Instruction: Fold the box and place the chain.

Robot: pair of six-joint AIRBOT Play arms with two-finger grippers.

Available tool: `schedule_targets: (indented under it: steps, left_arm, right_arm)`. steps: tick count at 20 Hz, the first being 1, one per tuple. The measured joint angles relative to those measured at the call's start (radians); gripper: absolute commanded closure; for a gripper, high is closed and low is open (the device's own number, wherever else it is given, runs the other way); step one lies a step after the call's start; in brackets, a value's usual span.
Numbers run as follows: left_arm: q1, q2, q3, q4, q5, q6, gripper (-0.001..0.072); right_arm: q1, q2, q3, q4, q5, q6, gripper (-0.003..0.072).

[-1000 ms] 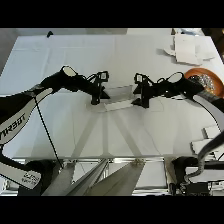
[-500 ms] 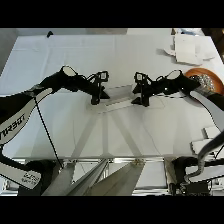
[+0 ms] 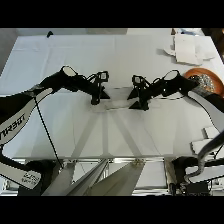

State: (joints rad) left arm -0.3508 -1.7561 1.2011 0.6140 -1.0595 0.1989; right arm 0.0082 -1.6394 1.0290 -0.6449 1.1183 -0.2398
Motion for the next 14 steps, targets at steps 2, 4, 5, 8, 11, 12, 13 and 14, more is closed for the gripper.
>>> schedule_targets:
  steps: [2, 4, 5, 8, 11, 12, 13, 14]
  left_arm:
    - [0.000, 0.000, 0.000, 0.000, 0.000, 0.000, 0.0695]
    - [0.000, 0.000, 0.000, 0.000, 0.000, 0.000, 0.0695]
    - [0.000, 0.000, 0.000, 0.000, 0.000, 0.000, 0.0695]
    - [0.000, 0.000, 0.000, 0.000, -0.001, 0.000, 0.0695]
    - [0.000, 0.000, 0.000, 0.000, 0.000, 0.000, 0.0695]
    - [0.000, 0.000, 0.000, 0.000, 0.000, 0.000, 0.0695]
    - [0.000, 0.000, 0.000, 0.000, 0.000, 0.000, 0.0695]
    - [0.000, 0.000, 0.000, 0.000, 0.000, 0.000, 0.0695]
  right_arm:
    - [0.001, 0.001, 0.000, -0.040, -0.029, 0.039, 0.0157]
    - [0.002, 0.003, 0.000, -0.087, -0.047, 0.081, 0.0157]
    - [0.002, 0.005, 0.000, -0.110, -0.051, 0.101, 0.0157]
    - [0.002, 0.013, 0.000, -0.155, -0.059, 0.161, 0.0157]
    - [0.002, 0.020, 0.000, -0.169, -0.078, 0.199, 0.0157]
    - [0.002, 0.021, 0.000, -0.169, -0.083, 0.199, 0.0157]
    - [0.002, 0.022, 0.000, -0.166, -0.088, 0.195, 0.0157]
    - [0.002, 0.023, 0.000, -0.160, -0.090, 0.189, 0.0157]
